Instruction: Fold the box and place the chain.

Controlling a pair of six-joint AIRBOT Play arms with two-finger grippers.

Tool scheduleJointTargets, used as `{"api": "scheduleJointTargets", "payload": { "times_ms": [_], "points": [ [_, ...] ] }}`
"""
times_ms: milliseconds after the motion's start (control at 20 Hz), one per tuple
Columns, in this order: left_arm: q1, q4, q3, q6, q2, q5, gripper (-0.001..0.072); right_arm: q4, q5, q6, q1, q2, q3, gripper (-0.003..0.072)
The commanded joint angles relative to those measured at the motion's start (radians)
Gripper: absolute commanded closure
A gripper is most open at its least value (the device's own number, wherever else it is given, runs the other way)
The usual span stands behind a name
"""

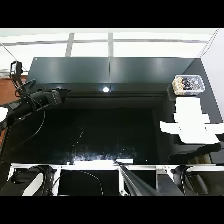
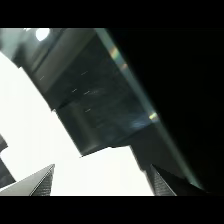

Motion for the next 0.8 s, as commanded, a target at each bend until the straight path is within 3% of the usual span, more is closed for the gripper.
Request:
{"api": "scheduleJointTargets", "payload": {
  "times_ms": [0, 550, 650, 700, 750],
  "points": [
    [-0.001, -0.001, 0.001, 0.0, 0.0, -0.007, 0.0005, 0.027, 0.071, -0.006, 0.027, -0.043, 0.001, -0.0011],
    [-0.001, 0.0, 0.001, 0.0, 0.0, -0.006, 0.0004, -0.058, 0.117, 0.026, 0.071, -0.061, -0.034, 0.0014],
    [-0.001, 0.0, 0.001, 0.001, 0.0, -0.006, 0.0005, -0.058, 0.117, 0.027, 0.092, -0.061, -0.047, 0.033],
    [-0.001, 0.0, 0.001, 0.0, 0.0, -0.006, 0.0005, -0.055, 0.116, 0.026, 0.105, -0.061, -0.047, 0.0568],
    [-0.001, 0.0, 0.001, 0.0, 0.0, -0.006, 0.0005, -0.035, 0.121, 0.016, 0.12, -0.059, -0.047, 0.0673]
  ]
}}
